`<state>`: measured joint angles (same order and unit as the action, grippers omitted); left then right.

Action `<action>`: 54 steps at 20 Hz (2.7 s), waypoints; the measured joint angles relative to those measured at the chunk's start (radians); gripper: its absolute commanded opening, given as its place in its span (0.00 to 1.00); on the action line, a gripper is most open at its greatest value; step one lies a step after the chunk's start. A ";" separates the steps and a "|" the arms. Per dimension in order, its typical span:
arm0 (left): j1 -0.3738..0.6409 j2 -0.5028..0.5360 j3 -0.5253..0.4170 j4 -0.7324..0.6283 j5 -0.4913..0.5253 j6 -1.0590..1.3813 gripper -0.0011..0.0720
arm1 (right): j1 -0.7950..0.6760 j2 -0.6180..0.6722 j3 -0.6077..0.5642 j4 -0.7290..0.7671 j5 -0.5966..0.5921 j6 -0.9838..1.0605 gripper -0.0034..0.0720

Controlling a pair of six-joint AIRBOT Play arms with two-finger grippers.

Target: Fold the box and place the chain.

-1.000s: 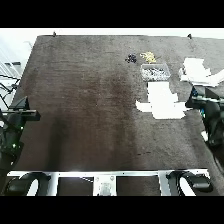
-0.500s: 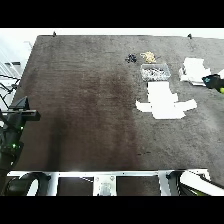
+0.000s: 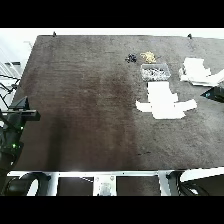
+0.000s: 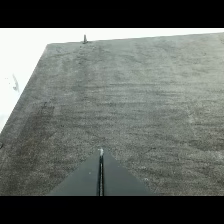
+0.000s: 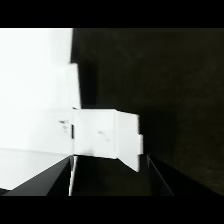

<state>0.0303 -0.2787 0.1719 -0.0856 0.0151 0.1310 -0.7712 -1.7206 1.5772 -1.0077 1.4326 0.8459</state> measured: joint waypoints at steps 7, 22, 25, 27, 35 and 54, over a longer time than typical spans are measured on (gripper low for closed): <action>0.000 0.000 0.000 0.000 0.000 0.000 0.04 | 0.005 -0.142 0.037 0.000 0.032 -0.033 0.77; 0.000 0.000 0.000 0.000 0.000 0.000 0.04 | 0.093 -0.297 0.026 0.132 0.154 -0.103 0.06; 0.000 0.000 0.000 0.000 0.000 0.000 0.04 | 0.098 -0.301 0.021 0.183 0.200 -0.105 0.05; 0.000 0.000 0.000 0.000 0.000 0.000 0.04 | 0.115 -0.283 -0.003 0.241 0.246 -0.102 0.05; 0.000 0.000 0.000 0.000 0.000 0.000 0.04 | 0.349 -0.041 -0.388 0.515 0.063 -0.097 0.05; 0.000 0.000 0.000 0.003 -0.056 0.000 0.85 | 0.830 0.040 -0.490 0.678 -0.533 -0.130 0.05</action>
<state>0.0303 -0.2787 0.1722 -0.0826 -0.0410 0.1310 0.0586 -1.6802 1.0870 -0.3302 0.8997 0.7162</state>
